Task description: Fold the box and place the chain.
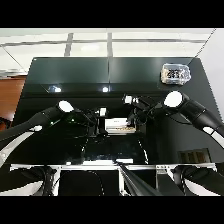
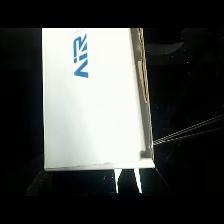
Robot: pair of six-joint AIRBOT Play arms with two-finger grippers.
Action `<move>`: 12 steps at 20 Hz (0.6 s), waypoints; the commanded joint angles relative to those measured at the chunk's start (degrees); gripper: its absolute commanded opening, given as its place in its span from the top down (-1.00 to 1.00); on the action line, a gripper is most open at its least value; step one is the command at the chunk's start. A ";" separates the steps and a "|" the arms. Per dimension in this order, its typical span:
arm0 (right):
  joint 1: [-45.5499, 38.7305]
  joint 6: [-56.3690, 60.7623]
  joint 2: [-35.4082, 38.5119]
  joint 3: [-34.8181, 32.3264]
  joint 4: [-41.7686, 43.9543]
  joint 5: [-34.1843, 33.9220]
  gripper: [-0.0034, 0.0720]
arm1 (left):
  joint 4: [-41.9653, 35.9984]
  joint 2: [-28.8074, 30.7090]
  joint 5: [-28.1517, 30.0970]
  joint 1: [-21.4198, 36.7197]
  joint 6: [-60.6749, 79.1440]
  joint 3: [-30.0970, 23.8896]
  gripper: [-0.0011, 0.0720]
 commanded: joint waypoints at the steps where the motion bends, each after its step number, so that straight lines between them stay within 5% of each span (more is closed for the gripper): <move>1: 0.04 0.17 -0.02 -0.68 -0.42 0.13 0.33 | 0.02 -0.02 -0.04 -0.04 0.04 0.02 -0.13; 2: 0.04 0.17 -0.02 -0.68 -0.42 0.04 0.16 | 0.02 -0.02 -0.04 -0.04 0.04 0.02 -0.13; 12: 0.02 1.64 -0.87 -2.19 -0.70 0.00 0.16 | 0.02 -0.02 -0.02 -0.04 0.04 0.02 -0.13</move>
